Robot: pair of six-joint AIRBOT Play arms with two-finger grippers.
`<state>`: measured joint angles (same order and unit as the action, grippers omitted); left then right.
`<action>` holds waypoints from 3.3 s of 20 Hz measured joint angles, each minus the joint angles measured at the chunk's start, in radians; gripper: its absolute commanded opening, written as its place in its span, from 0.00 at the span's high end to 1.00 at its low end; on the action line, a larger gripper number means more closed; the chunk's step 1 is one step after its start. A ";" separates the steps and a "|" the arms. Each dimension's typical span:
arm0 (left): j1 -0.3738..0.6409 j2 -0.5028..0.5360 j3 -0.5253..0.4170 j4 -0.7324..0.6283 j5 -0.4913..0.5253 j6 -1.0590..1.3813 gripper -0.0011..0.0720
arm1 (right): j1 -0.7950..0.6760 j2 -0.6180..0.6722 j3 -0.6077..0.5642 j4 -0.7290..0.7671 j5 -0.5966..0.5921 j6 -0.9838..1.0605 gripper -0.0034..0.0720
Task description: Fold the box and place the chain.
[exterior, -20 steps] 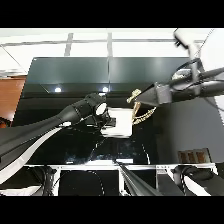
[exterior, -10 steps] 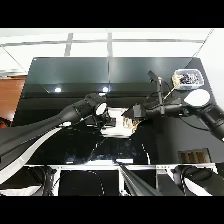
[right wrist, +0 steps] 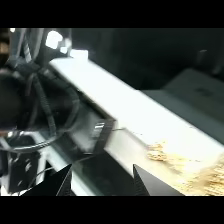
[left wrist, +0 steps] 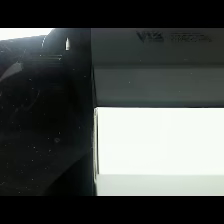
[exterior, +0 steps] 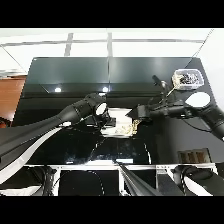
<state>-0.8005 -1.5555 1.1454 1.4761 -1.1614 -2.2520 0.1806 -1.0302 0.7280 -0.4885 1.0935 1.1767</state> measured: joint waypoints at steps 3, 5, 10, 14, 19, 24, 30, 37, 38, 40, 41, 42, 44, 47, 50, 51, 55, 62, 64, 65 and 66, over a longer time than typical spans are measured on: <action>0.000 0.000 0.000 0.000 0.000 0.000 0.94 | -0.167 0.012 -0.008 -0.127 -0.015 0.002 0.31; 0.000 0.000 0.000 0.000 0.000 0.000 0.94 | -0.257 0.010 -0.027 -0.271 -0.127 0.073 0.02; 0.000 0.000 0.000 0.000 0.002 0.000 0.94 | -0.351 -0.132 -0.008 -0.400 -0.457 0.210 0.02; 0.000 0.000 0.000 0.000 0.002 0.000 0.94 | -0.375 -0.370 0.168 -0.417 -0.505 0.288 0.02; 0.000 0.000 0.000 0.000 0.002 0.000 0.94 | -0.384 -0.557 0.351 -0.425 -0.483 0.360 0.43; 0.000 0.000 0.000 -0.003 0.002 0.000 0.94 | -0.403 -0.583 0.415 -0.445 -0.385 0.341 0.93; 0.000 0.000 0.000 -0.003 0.002 0.000 0.94 | -0.411 -0.334 0.433 -0.476 -0.057 0.181 0.93; 0.000 0.000 0.000 -0.003 0.001 0.000 0.94 | -0.397 0.082 0.436 -0.329 0.188 0.109 0.93; 0.000 0.000 0.000 -0.003 0.001 0.000 0.94 | -0.382 0.110 0.436 -0.306 0.219 0.106 0.93; 0.000 0.000 0.000 -0.003 0.001 0.000 0.94 | -0.340 0.144 0.436 -0.280 0.259 0.103 0.93; 0.000 0.000 0.000 -0.003 0.001 0.000 0.94 | -0.312 0.154 0.435 -0.268 0.273 0.102 0.93; 0.000 0.000 0.000 -0.003 0.000 0.000 0.94 | -0.283 0.162 0.435 -0.262 0.285 0.101 0.93; 0.000 0.000 0.000 -0.003 -0.001 0.000 0.94 | -0.219 0.171 0.435 -0.248 0.297 0.102 0.93; 0.000 0.000 0.000 -0.003 -0.001 0.000 0.94 | -0.122 0.176 0.435 -0.214 0.302 0.106 0.93; 0.000 0.000 0.000 -0.004 -0.002 0.000 0.94 | -0.041 0.177 0.435 -0.190 0.288 0.113 0.93; 0.000 0.000 0.000 -0.004 -0.002 0.000 0.94 | -0.019 0.177 0.435 -0.185 0.279 0.114 0.93; 0.000 0.000 0.000 -0.004 -0.002 0.000 0.94 | 0.047 0.155 0.435 -0.157 0.244 0.122 0.93; 0.000 0.000 0.000 -0.004 -0.003 0.000 0.94 | 0.126 0.090 0.306 -0.165 0.164 0.124 0.93; 0.000 0.000 0.000 -0.004 -0.003 0.000 0.94 | 0.132 0.079 0.224 -0.175 0.116 0.125 0.86; 0.000 0.000 0.000 -0.004 -0.003 0.000 0.94 | 0.134 0.076 0.180 -0.187 0.088 0.125 0.57; 0.000 0.000 0.000 -0.004 -0.003 0.000 0.94 | 0.135 0.073 0.142 -0.199 0.065 0.125 0.37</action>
<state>-0.8005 -1.5555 1.1454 1.4723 -1.1648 -2.2517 0.3157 -0.9569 0.8696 -0.6876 1.1584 1.3014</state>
